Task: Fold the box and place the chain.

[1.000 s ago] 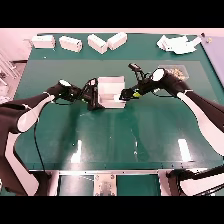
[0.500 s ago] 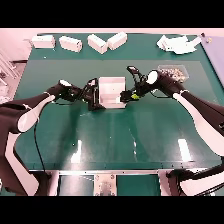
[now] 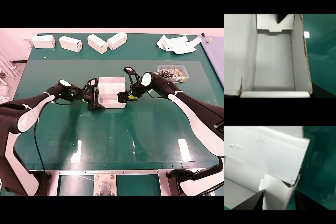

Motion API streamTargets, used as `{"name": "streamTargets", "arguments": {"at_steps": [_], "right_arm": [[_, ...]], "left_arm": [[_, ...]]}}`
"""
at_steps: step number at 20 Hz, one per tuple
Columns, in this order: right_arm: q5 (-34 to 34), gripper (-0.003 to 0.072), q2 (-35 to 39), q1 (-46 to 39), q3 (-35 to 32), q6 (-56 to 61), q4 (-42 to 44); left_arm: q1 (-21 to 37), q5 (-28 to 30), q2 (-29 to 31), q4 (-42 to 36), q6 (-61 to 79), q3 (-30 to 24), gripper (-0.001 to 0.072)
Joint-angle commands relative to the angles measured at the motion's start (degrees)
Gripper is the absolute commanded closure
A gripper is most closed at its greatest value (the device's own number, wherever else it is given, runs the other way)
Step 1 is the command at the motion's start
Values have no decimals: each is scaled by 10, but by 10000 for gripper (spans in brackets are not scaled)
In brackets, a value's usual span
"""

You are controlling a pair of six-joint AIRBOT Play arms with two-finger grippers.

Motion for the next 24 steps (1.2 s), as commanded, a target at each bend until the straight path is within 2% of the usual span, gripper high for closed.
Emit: {"name": "streamTargets", "arguments": {"at_steps": [1, 7, 12, 14, 18, 20, 22, 24], "right_arm": [[9, 234, -4, 9, 16, 49, -52], [17, 236, -15, 24, 26, 114, -112], [61, 238, -54, 49, 76, 158, -160], [74, 276, -60, 59, 92, 169, -172], [96, 278, -62, 62, 99, 196, -196], [105, 318, -62, 62, 99, 198, -199], [106, 321, -62, 62, 99, 209, -208], [106, 384, -63, 62, 99, 217, -214]], "left_arm": [[0, -1, 0, 0, 0, 1, 75], [0, -1, 0, 0, 0, 1, 75], [0, -1, 0, 1, 0, 1, 75], [0, 0, 0, 1, 0, 1, 75], [0, 0, 0, 1, 0, 1, 75], [0, 0, 0, 1, 0, 1, 75], [0, 0, 0, 1, 0, 1, 75], [0, 0, 0, 1, 0, 1, 75]]}}
